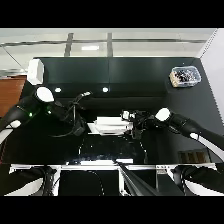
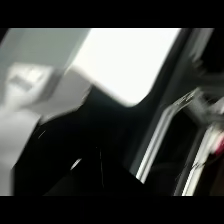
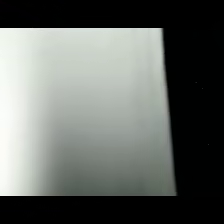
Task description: Fold the box and place the chain.
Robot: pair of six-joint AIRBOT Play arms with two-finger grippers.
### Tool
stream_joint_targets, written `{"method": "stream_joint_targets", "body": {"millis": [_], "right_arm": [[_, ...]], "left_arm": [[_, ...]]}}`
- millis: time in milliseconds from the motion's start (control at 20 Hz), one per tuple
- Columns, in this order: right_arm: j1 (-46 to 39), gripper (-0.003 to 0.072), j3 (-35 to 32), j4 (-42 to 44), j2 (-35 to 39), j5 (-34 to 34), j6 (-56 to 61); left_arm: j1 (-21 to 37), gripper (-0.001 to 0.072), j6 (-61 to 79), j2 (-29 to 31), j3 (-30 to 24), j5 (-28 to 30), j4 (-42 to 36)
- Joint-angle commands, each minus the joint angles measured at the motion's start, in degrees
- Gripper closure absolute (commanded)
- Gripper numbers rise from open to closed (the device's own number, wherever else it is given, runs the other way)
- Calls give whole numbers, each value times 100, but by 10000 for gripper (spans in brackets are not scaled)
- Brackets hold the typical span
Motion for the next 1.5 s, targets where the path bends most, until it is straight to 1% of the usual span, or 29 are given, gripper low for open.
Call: {"method": "stream_joint_targets", "body": {"millis": [0,100,150,200,250,300,400,550,650,750,850,950,1000,1050,1100,1150,1250,1300,1350,1400,1450], "right_arm": [[7,255,4,2,-4,-2,0],[4,254,4,2,-4,2,-2],[4,254,4,2,-4,0,0],[4,254,4,0,-4,0,-2],[4,254,4,2,-4,2,-2],[4,254,4,2,-4,0,0],[4,254,4,2,-4,2,-2],[4,254,4,2,-4,2,-2],[4,254,4,2,-4,0,-2],[4,254,4,2,-4,2,0],[4,254,4,2,-4,2,0],[4,254,4,2,-4,2,-2],[4,254,4,2,-4,2,0],[4,254,4,2,-4,2,0],[4,254,4,2,-4,2,-2],[4,254,4,2,-4,2,-2],[4,254,4,2,-4,2,-2],[4,254,4,2,-4,2,-2],[4,254,4,2,-4,2,-2],[4,254,4,2,-4,2,0],[4,254,4,2,-4,2,0]], "left_arm": [[-61,685,669,24,-498,1539,-2070],[-24,685,745,24,-496,2953,-2490],[-26,685,809,9,-496,3530,-2472],[-28,685,907,-37,-496,3807,-2400],[-28,684,922,-122,-496,3912,-2253],[-31,684,933,-236,-496,3842,-2083],[-50,684,933,-535,-496,3423,-1757],[-72,685,938,-903,-496,2826,-1764],[-70,684,953,-1088,-496,2710,-1742],[-39,685,964,-1110,-424,2575,-1679],[83,686,957,-841,-186,2332,-1445],[306,686,946,-315,44,2055,-1196],[444,686,949,13,57,1891,-1156],[560,685,1008,280,20,1670,-1093],[669,685,1456,501,-107,1392,-1082],[756,684,1875,629,-315,1252,-1147],[837,682,2629,678,-697,1069,-1021],[817,672,3209,678,-811,1047,-715],[772,516,3753,675,-879,1106,-452],[713,195,4284,675,-949,1373,-278],[629,-3,4505,671,-997,1762,-205]]}}
